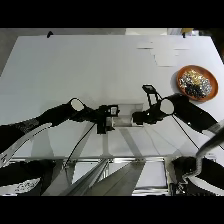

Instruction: Fold the box and place the chain.

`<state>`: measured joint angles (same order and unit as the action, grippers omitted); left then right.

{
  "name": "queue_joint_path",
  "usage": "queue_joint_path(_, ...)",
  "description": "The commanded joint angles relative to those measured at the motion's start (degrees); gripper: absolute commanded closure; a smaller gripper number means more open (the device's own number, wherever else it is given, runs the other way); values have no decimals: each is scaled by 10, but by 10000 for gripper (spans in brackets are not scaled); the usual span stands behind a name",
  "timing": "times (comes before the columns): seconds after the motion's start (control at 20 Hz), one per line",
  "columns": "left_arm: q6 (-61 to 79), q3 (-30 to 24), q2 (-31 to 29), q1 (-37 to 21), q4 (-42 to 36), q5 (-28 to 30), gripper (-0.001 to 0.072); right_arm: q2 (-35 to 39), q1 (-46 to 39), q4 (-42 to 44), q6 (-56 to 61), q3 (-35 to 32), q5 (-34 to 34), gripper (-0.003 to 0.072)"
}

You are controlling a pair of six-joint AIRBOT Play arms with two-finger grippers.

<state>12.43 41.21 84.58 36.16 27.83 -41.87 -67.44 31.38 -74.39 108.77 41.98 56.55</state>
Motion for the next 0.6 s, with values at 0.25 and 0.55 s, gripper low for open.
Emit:
queue_joint_path(0.25, 0, 0, 0, 0, 0, 0, 500, -67, 58, -69, 158, 33, 41, 389)
queue_joint_path(0.55, 0, 0, 0, 0, 0, 0, 500, -68, 58, -116, 190, 33, 54, 449)
